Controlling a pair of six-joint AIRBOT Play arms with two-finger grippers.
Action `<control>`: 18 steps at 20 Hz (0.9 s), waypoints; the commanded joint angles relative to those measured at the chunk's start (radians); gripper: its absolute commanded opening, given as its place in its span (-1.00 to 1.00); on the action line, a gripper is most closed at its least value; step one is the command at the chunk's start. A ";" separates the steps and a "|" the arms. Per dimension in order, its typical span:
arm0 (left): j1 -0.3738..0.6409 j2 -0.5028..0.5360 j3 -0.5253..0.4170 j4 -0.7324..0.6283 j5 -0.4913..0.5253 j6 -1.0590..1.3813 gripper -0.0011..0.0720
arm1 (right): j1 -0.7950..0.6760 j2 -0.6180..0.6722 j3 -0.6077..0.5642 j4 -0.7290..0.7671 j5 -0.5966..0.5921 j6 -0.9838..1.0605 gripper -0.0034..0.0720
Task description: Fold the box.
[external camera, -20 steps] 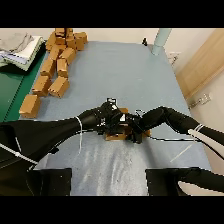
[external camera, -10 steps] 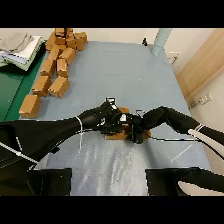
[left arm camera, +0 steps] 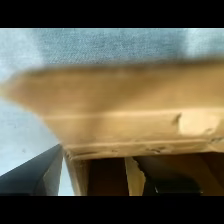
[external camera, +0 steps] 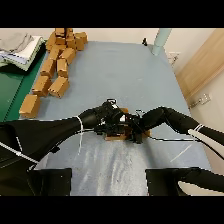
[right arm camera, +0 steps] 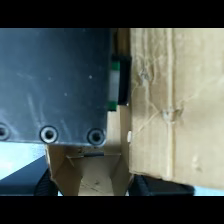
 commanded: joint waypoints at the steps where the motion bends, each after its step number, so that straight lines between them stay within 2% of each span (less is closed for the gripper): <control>1: 0.019 0.001 0.026 -0.022 -0.048 0.000 0.55 | 0.000 0.000 0.000 0.000 -0.002 0.001 0.44; 4: 0.071 0.001 0.057 -0.083 -0.126 0.050 0.55 | 0.000 0.000 0.000 0.000 -0.002 0.001 0.44; 11: 0.238 0.000 0.094 -0.345 -0.257 0.219 0.55 | 0.000 0.000 0.000 0.000 -0.002 0.001 0.44; 18: 0.453 0.000 0.094 -0.606 -0.274 0.471 0.56 | 0.000 0.000 0.000 0.000 -0.002 0.001 0.44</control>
